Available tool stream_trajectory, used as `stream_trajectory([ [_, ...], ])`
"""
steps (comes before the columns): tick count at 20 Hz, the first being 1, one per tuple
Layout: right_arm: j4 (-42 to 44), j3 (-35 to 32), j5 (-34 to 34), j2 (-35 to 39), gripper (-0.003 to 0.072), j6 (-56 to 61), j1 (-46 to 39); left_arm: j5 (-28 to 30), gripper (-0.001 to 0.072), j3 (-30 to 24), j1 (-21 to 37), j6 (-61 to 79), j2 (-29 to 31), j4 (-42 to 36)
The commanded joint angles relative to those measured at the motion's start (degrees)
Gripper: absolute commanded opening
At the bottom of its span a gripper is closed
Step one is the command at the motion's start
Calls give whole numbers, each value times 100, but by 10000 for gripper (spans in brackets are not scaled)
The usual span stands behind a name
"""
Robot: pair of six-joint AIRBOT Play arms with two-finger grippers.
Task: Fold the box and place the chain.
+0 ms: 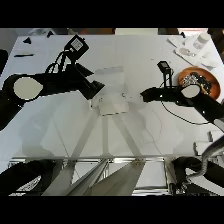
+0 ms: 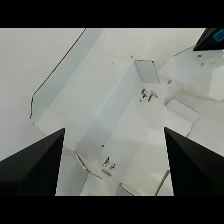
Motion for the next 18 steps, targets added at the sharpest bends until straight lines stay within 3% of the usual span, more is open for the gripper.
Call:
stream_trajectory([
  [1,326,-369,-1019,-28,7,-9,317,0,696,0,-2,2,2,0],
  [18,315,-367,-949,-4,9,-31,317,2,696,2,-4,2,2,-4],
])
